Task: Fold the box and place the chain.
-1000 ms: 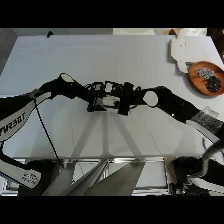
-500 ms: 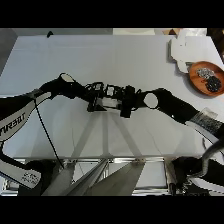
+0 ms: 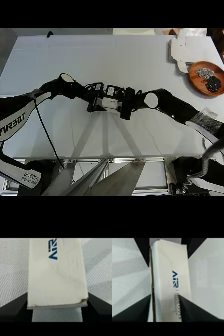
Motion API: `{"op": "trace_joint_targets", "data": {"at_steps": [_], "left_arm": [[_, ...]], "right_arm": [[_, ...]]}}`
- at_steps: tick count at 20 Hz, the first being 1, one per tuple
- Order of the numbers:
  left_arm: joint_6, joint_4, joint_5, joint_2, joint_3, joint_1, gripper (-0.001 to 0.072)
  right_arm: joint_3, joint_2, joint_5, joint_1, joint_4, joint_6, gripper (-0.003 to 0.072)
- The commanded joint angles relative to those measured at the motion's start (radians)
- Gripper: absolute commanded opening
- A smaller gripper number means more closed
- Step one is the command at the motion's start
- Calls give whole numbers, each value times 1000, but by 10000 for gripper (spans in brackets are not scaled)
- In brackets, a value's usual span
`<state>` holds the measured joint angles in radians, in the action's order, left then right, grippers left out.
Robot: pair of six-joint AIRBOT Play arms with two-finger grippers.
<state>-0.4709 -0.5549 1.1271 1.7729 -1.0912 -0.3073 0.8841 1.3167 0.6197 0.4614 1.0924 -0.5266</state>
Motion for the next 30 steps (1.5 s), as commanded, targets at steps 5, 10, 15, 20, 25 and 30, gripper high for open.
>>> {"op": "trace_joint_targets", "data": {"at_steps": [5,10,15,20,25,30], "left_arm": [[0,0,-1,0,0,0,335],[0,0,-1,0,0,0,335],[0,0,-1,0,0,0,335],[0,0,-1,0,0,0,335],[0,0,-1,0,0,0,335],[0,0,-1,0,0,0,335]], "right_arm": [[0,-55,-7,0,-2,-28,503],[0,-168,-8,-23,-36,-285,152],[0,-152,-14,-129,-364,-317,13],[-5,-14,50,-149,-466,-460,9],[-65,42,72,-111,-495,-460,8],[-86,53,41,-108,-499,-459,8]]}}
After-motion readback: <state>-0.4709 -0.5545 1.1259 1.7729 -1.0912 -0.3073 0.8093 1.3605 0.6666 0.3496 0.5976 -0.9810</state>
